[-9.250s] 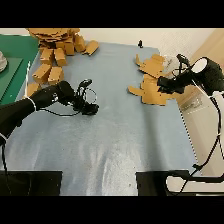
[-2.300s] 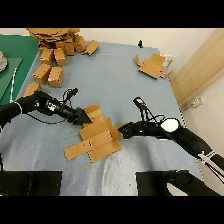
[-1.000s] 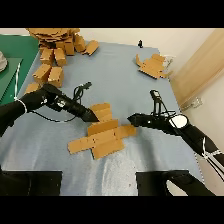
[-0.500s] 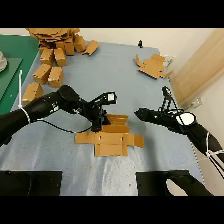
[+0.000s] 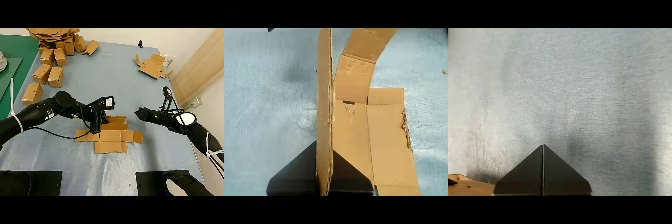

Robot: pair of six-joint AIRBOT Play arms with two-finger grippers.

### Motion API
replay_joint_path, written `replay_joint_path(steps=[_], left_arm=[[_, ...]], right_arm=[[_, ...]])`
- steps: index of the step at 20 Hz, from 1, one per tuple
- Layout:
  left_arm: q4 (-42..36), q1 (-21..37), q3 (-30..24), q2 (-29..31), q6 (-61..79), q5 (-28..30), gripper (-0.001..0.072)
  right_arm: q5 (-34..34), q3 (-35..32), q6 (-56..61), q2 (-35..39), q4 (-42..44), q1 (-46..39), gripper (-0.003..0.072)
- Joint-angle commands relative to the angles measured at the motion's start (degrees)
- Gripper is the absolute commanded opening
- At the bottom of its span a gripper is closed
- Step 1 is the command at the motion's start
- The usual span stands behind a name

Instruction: Fold the box.

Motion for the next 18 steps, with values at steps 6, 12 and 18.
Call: replay_joint_path(steps=[6,12,18], left_arm=[[-7.45,-0.5,-6.82,1.01,6.01,3.37,0.001],[-7.43,-0.48,-7.85,0.98,5.84,2.43,0.001],[-7.43,-0.37,-7.82,0.98,5.84,2.69,0.0011]], right_arm=[[0.0,0.02,0.09,0.02,0.17,0.15,0.0005],[0.02,0.04,0.07,0.04,0.17,0.79,0.0005],[7.82,1.01,-4.98,4.81,4.76,2.49,0.0003]])
